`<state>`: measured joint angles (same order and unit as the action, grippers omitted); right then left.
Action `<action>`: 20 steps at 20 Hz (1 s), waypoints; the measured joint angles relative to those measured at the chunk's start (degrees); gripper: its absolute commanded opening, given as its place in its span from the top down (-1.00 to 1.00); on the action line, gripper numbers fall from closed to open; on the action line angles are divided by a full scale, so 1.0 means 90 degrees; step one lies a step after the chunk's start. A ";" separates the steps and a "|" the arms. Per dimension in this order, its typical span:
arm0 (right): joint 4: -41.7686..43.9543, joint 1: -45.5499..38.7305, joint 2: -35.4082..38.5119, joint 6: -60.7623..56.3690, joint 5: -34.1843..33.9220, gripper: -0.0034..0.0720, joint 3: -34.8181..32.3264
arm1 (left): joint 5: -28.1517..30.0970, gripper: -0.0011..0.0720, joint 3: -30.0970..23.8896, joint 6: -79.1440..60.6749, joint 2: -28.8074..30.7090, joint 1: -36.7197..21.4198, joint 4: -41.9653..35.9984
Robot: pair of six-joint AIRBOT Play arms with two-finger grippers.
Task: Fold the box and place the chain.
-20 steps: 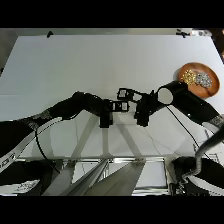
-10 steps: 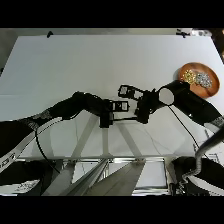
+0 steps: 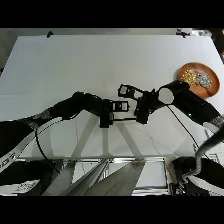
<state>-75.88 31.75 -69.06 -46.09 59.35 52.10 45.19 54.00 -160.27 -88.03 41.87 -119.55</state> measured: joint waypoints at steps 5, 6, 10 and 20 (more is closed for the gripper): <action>0.0138 0.0002 -0.0172 -0.0044 -0.0063 0.18 -0.0070 | 0.0000 0.01 0.0000 0.0000 0.0000 0.0000 0.0002; 0.0155 0.0002 -0.0197 -0.0046 -0.0068 0.18 -0.0095 | 0.0000 0.01 0.0000 0.0000 0.0000 0.0000 0.0002; 0.0141 0.0044 -0.0243 -0.0049 -0.0083 0.18 -0.0226 | 0.0000 0.01 0.0000 0.0000 0.0000 0.0000 0.0002; 0.0017 0.0187 -0.0262 -0.0073 0.0027 -0.05 -0.0316 | 0.0000 0.01 0.0000 0.0000 0.0000 0.0000 0.0002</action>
<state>-75.72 33.43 -71.42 -46.74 59.59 49.25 45.19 54.00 -160.27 -88.03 41.87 -119.52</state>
